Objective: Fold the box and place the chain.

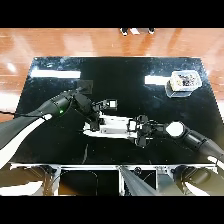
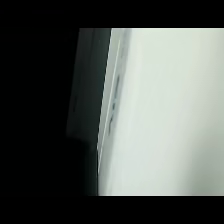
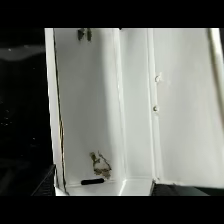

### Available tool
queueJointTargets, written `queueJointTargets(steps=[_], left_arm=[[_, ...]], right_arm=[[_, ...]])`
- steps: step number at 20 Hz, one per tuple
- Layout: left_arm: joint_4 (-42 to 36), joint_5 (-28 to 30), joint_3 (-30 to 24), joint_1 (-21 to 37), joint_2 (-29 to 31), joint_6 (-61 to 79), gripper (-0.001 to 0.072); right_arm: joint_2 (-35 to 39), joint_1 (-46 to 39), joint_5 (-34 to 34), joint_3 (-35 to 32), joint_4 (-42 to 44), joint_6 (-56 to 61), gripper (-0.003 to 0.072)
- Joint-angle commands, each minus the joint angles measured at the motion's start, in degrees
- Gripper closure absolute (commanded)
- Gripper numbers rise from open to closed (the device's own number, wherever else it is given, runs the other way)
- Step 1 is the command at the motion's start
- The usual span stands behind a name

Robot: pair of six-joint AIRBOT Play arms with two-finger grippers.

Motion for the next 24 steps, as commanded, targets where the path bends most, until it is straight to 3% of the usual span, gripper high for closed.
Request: queueJointTargets(steps=[1, 15, 24], left_arm=[[-0.07, 0.59, 0.02, -0.07, 0.02, -0.13, 0.0690], [-0.02, 1.33, 0.04, -1.42, 0.15, -1.99, 0.0691], [-0.04, 1.27, 0.04, -1.42, 0.15, -1.99, 0.0691]], right_arm=[[-1.79, 0.22, -1.29, 0.04, 1.46, -3.45, 0.0016], [-5.44, 0.20, -1.90, 0.07, 8.94, -13.27, 0.0016], [-5.38, 0.20, -1.92, 0.07, 9.42, -10.84, 0.0015]])
